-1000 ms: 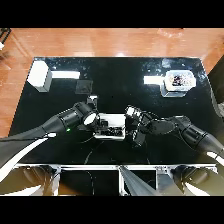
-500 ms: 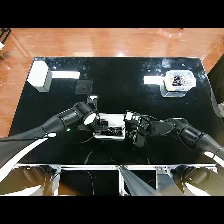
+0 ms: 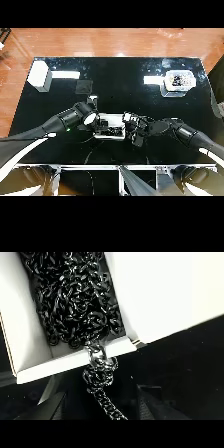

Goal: Fold the box and place the chain.

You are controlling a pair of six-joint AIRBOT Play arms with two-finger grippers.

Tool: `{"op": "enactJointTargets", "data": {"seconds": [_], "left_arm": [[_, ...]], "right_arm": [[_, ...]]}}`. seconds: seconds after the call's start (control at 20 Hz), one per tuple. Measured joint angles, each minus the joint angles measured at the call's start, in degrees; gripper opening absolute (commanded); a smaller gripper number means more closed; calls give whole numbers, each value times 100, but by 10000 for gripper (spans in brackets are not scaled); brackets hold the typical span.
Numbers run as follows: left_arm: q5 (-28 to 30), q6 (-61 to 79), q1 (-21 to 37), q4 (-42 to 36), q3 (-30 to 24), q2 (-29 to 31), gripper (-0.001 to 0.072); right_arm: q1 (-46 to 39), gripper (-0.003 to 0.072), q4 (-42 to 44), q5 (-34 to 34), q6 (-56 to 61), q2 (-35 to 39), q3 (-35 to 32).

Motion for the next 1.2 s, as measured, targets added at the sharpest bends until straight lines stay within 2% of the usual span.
{"op": "enactJointTargets", "data": {"seconds": [0.4, 0.45, 0.5, 0.6, 0.65, 0.95, 1.2], "left_arm": [[2, 0, 0, -2, 0, 0, 18], [2, 0, 0, -2, 0, 0, 19], [2, 0, 0, -2, 0, 0, 19], [4, 0, 0, -2, 0, 0, 19], [4, 0, 0, -2, 0, 0, 19], [4, 2, 0, -2, 0, 0, 19], [4, 2, 0, -2, 0, 0, 19]], "right_arm": [[0, 471, 120, 20, -407, -125, 0], [0, 450, 136, 24, -442, -138, 2], [0, 230, 149, 28, -468, -160, 2], [0, 194, 164, 57, -494, -195, 2], [0, 20, 166, 31, -514, -203, 7], [0, 25, 160, -61, -503, -184, 0], [-13, 24, 105, -116, -330, 168, 0]]}}
